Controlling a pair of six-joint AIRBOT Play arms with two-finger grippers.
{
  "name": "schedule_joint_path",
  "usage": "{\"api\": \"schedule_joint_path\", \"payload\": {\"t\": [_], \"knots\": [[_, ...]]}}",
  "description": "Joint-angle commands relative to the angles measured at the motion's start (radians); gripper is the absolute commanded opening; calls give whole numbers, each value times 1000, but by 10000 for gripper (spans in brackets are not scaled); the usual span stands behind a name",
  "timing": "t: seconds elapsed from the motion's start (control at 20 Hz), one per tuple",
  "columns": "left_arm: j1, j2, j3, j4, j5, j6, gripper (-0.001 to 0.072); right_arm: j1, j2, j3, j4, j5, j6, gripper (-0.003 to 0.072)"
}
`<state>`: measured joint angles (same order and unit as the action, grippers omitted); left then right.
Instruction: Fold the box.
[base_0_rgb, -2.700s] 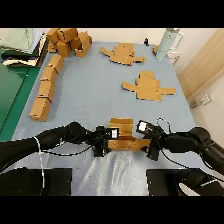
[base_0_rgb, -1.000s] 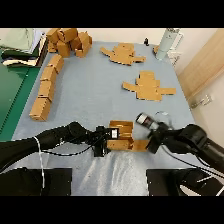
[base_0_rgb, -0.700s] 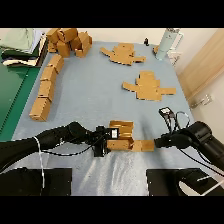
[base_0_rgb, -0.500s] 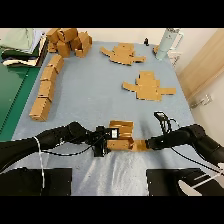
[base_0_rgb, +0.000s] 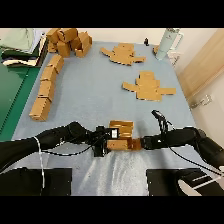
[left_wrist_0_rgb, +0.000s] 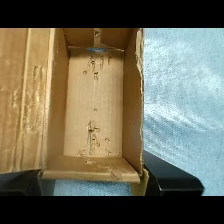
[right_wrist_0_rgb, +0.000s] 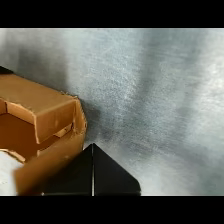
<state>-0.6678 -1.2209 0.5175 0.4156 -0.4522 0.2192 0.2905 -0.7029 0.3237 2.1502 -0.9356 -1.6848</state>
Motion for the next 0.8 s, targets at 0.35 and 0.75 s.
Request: {"api": "schedule_joint_path", "payload": {"t": [0.35, 0.75], "knots": [[0, -1, 1, 0, 0, 0, 603, 31, 65, 66, 59, -59, 0, 378], [0, -1, 1, 0, 0, 0, 603, 127, -93, 80, 55, 29, 2, 504]]}}
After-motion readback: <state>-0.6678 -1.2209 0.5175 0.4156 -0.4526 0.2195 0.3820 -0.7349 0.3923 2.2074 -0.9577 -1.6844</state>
